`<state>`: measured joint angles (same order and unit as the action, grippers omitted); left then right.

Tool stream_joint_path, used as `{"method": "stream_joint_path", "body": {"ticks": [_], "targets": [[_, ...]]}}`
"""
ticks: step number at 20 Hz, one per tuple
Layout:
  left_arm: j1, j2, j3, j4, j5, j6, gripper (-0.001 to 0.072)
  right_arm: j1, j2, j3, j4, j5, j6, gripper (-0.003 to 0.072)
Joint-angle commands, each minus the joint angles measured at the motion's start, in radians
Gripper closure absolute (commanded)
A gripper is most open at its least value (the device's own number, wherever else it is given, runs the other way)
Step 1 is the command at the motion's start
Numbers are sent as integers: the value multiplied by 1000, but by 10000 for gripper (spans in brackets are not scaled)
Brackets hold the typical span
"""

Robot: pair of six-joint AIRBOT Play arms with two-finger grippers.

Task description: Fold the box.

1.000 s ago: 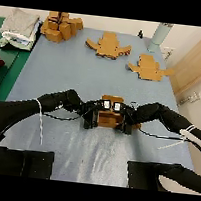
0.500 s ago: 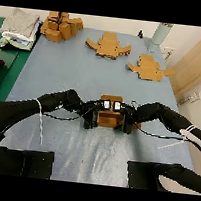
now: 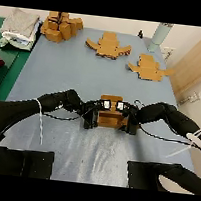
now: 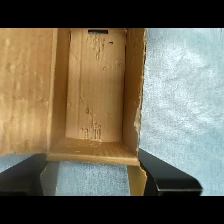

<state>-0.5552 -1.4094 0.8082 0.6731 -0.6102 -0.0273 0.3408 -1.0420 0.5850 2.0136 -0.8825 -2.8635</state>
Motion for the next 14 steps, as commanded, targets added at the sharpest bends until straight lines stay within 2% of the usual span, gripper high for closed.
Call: {"method": "stream_joint_path", "body": {"ticks": [1,3,5,8,11,14], "targets": [[0,0,1,0,0,0,188,-1,91,1,-79,-124,134,-34],[0,-1,1,0,0,0,188,-1,161,1,-78,-187,290,-32],[0,-1,1,0,0,1,188,-1,218,1,-63,-192,455,-28],[0,0,1,0,0,0,187,0,280,0,42,-204,707,-28],[0,0,1,0,0,0,188,0,296,0,176,-203,885,-27],[0,-1,1,0,0,1,188,4,296,0,183,-163,1063,-27]]}}
